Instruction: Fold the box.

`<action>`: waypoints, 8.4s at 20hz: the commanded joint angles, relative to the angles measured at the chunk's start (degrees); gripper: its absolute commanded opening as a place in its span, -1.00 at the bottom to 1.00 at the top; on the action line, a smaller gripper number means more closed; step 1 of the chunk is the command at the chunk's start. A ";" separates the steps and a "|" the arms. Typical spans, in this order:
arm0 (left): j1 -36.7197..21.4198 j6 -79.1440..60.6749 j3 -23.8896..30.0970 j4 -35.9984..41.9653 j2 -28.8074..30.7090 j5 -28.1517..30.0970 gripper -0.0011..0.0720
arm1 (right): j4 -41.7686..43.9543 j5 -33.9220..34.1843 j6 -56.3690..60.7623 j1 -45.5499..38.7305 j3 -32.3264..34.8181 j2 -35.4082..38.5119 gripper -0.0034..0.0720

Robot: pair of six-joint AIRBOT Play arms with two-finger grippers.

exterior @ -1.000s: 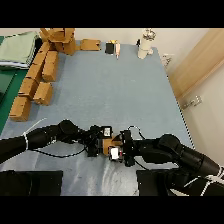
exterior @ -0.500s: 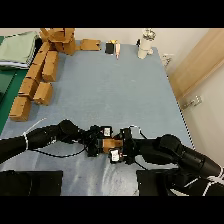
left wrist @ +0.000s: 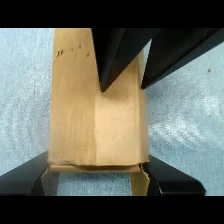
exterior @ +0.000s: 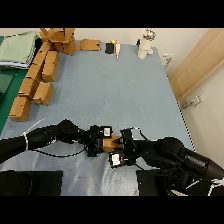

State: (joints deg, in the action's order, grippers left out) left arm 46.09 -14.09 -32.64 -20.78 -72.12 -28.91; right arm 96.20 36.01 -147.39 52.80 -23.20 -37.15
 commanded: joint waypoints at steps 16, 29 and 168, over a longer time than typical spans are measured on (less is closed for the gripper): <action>0.00 -0.04 -0.04 -0.02 -0.02 -0.02 0.36 | -7.52 -0.76 4.63 0.57 -2.27 1.14 -0.16; 0.00 -0.04 -0.04 -0.02 -0.02 -0.02 0.36 | -1.77 2.73 4.42 0.57 -2.21 -1.60 -0.49; -55.21 61.72 -4.90 -37.88 11.52 -21.31 -0.25 | -25.55 10.01 108.76 -15.21 -5.60 -1.01 -0.90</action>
State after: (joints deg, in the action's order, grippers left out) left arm -2.81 46.30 -36.56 -57.30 -61.56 -45.71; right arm 71.24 45.98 -38.57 37.60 -28.75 -38.11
